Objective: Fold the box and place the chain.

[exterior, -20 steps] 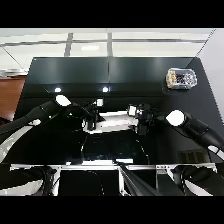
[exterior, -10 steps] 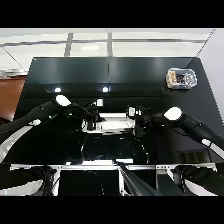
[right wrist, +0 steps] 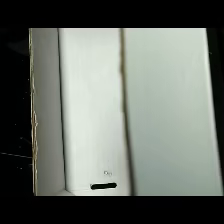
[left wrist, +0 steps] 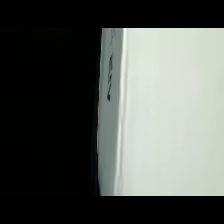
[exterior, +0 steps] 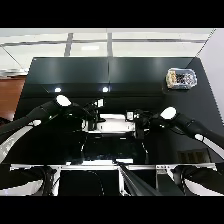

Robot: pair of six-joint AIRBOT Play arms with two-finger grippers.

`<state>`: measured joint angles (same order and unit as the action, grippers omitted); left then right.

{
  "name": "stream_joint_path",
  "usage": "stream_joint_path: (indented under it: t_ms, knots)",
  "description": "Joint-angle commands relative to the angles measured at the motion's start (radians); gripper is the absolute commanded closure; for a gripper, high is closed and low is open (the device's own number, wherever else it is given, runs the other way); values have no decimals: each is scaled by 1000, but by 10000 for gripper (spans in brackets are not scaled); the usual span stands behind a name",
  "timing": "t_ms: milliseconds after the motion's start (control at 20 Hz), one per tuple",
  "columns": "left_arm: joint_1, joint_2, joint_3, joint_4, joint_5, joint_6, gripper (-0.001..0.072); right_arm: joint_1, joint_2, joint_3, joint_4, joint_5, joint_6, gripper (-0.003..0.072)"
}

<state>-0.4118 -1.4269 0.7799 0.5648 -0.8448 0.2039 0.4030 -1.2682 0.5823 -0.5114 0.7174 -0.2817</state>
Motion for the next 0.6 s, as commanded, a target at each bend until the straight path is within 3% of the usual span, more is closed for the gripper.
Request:
stream_joint_path:
  t_ms: [0, 550]
  knots:
    - [1, 0, 1, 0, 3, 1, 684, -23, -21, 0, 8, 5, -16, 87]
    - [0, 0, 1, 0, 3, 1, 684, -27, -27, 1, 12, 19, -33, 86]
